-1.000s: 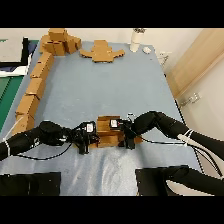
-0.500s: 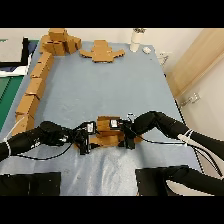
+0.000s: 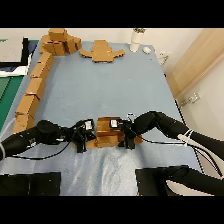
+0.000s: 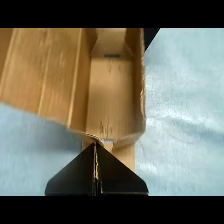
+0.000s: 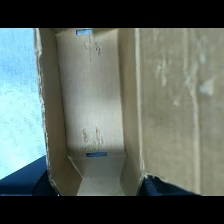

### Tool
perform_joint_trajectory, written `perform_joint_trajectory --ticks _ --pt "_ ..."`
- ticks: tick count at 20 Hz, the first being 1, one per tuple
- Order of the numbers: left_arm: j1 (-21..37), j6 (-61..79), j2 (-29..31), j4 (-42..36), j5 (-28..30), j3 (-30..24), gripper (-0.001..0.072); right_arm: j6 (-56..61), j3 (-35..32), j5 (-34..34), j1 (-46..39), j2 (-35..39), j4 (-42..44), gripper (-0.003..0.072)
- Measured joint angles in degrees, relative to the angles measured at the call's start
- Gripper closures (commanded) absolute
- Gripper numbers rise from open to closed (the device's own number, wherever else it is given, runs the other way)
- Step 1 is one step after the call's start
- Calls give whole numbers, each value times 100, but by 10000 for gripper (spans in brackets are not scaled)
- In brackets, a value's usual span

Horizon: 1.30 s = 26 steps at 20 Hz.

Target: Fold the box.

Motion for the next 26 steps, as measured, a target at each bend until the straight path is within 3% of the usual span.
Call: perform_joint_trajectory --ticks 5,9,13,18,26 --pt "256 -3213 1182 2221 -264 -85 698 0 0 0 0 0 0 95" --pt "629 -7195 2138 3751 -601 -101 699 0 0 2 0 0 0 95" --pt "1099 -9921 2371 4551 -1329 -164 700 0 0 2 0 0 0 95" --pt "1255 -10747 1858 4194 -1488 -341 700 0 0 2 0 0 0 95" --pt "1010 -9541 702 2492 -1119 -402 701 0 0 2 0 0 0 95"
